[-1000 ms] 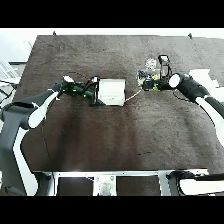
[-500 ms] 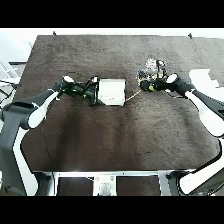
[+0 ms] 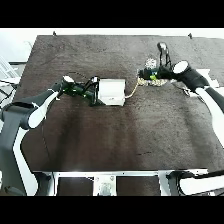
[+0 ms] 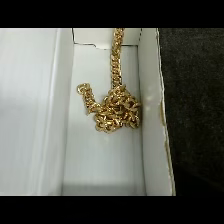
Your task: Fold the box and place the chain.
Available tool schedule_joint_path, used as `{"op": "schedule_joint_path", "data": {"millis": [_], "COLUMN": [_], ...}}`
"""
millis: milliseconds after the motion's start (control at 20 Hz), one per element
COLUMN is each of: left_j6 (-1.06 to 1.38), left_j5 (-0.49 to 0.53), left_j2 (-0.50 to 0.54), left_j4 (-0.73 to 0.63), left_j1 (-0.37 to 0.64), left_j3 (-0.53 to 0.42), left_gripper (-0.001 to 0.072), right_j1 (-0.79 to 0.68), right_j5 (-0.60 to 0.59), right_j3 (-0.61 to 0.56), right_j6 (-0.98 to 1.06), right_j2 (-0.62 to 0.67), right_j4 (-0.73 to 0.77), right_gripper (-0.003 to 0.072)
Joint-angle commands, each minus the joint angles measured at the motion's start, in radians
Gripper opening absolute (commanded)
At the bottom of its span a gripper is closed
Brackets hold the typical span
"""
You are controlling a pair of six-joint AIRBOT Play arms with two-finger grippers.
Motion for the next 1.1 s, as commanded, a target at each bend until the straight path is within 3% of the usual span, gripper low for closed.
{"op": "schedule_joint_path", "data": {"millis": [0, 200, 400, 500, 700, 1050], "left_j6": [0.000, 0.000, 0.000, 0.000, 0.000, 0.000], "left_j5": [-0.001, -0.001, -0.001, -0.001, 0.000, 0.000], "left_j2": [0.000, 0.000, 0.000, 0.000, 0.000, 0.000], "left_j4": [0.000, 0.000, 0.000, 0.000, 0.000, 0.000], "left_j1": [0.000, 0.000, 0.000, 0.000, 0.000, 0.000], "left_j3": [0.000, 0.000, 0.000, 0.000, 0.000, 0.000], "left_gripper": [0.0339, 0.0339, 0.0339, 0.0339, 0.0339, 0.0339], "right_j1": [0.095, 0.235, 0.380, 0.462, 0.581, 0.640], "right_j5": [-0.020, -0.039, -0.040, -0.046, -0.174, -0.277], "right_j3": [0.001, 0.007, 0.013, 0.036, 0.040, 0.040], "right_j6": [0.094, 0.218, 0.334, 0.368, 0.423, 0.495], "right_j2": [0.208, 0.389, 0.472, 0.476, 0.445, 0.354], "right_j4": [-0.182, -0.370, -0.495, -0.524, -0.529, -0.517], "right_gripper": [0.0004, 0.0004, 0.0004, 0.0004, 0.0004, 0.0005]}}
